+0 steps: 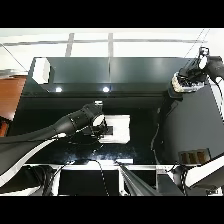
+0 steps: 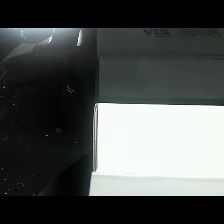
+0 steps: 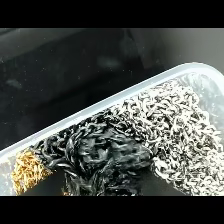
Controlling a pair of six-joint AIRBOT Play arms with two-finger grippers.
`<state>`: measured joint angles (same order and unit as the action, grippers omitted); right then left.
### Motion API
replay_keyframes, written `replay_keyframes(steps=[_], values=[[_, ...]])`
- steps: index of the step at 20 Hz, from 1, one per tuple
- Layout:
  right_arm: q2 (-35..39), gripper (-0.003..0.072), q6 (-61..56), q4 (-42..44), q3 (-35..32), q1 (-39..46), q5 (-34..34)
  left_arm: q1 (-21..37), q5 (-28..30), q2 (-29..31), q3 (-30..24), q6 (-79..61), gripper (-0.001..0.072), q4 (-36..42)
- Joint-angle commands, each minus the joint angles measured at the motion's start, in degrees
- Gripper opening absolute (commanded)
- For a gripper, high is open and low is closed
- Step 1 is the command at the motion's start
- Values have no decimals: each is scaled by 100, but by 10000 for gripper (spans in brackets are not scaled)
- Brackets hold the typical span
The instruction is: Fold the box and place the chain.
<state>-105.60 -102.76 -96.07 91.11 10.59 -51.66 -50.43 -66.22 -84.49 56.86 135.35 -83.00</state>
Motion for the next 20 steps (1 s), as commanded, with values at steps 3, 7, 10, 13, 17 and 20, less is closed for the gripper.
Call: replay_keyframes(steps=[3, 7, 10, 13, 17, 20], values=[[-35, 21, 251, 4, 142, 0, -236, 4, -7, 0, 2, 0, 33, -4], [55, 22, 610, 2, 584, 0, -713, 2, 0, 0, 2, 0, 33, -7], [413, 22, 833, 2, 627, 2, -767, -2, 11, 0, 2, 0, 33, -7], [837, 22, 896, 7, 625, 2, -815, -4, 59, 0, 2, 0, 33, -7], [1622, 21, 1001, 470, 623, 17, -994, 7, 293, 0, 4, 0, 33, -9], [2286, 21, 1045, 568, 623, 20, -977, 7, 273, 2, 2, -4, 33, -4]])
